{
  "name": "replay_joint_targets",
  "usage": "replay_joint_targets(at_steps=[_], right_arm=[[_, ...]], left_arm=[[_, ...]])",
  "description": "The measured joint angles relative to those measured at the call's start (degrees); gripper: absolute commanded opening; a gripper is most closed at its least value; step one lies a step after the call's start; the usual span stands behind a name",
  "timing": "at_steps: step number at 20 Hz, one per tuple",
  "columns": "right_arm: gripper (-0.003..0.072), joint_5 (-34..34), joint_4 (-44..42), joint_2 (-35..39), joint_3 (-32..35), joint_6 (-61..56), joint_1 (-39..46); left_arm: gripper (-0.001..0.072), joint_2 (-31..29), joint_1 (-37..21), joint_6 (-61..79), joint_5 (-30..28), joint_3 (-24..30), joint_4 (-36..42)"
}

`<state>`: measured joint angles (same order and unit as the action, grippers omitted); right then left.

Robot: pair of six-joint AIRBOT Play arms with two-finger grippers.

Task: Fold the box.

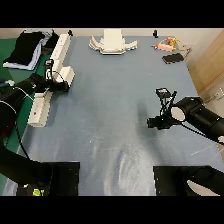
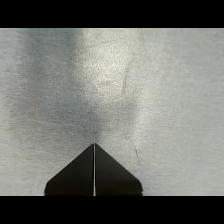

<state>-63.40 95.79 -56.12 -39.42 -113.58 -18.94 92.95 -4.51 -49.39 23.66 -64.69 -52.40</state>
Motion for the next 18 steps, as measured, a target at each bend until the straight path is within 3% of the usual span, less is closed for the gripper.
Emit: replay_joint_targets(at_steps=[6, 18], right_arm=[[0.0008, 0.07, 0.00, 0.00, 0.00, 0.00, 0.00], [0.0008, 0.11, 0.00, 0.00, 0.00, 0.00, 0.00]], left_arm=[[0.0365, 2.86, -0.81, -2.56, -0.46, -2.93, -2.62], [0.0365, 3.52, -1.36, -2.60, -1.01, -3.41, -4.33]])
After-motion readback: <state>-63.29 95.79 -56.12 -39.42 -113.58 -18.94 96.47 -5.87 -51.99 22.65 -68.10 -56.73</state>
